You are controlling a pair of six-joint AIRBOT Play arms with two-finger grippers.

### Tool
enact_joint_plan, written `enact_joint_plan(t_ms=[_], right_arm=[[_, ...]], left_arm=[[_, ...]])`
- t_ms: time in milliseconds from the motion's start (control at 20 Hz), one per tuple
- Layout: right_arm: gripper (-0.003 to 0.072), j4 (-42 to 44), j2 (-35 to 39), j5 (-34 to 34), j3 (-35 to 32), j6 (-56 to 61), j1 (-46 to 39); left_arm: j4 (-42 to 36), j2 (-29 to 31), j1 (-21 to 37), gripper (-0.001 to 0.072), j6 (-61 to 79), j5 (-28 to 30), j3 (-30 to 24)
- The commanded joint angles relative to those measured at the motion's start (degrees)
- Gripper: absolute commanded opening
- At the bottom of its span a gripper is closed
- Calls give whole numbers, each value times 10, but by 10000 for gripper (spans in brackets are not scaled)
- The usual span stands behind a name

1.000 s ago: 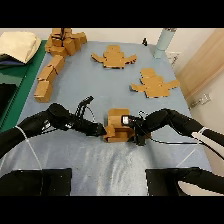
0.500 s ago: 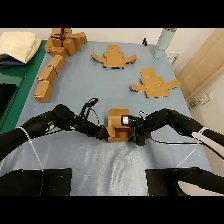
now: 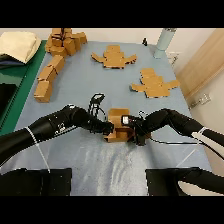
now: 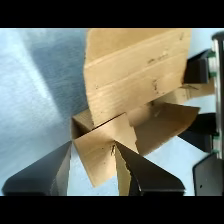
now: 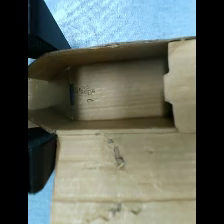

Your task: Fold the box.

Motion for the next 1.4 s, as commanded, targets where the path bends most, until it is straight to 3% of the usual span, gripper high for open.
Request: enact_joint_plan(t_ms=[0, 300, 750, 1000, 1350], right_arm=[[455, 0, 0, 0, 1, 0, 0], [455, 0, 0, 0, 1, 0, 0], [455, 0, 0, 0, 1, 0, 0], [455, 0, 0, 0, 1, 0, 0], [454, 0, 0, 0, 1, 0, 0]], left_arm=[[80, -1, -25, 427, -129, -28, 16], [151, -23, -67, 427, -255, -59, 40], [228, -131, -117, 427, -329, -148, 156], [251, -184, -117, 427, -330, -248, 218], [242, -194, -117, 427, -328, -202, 223]])
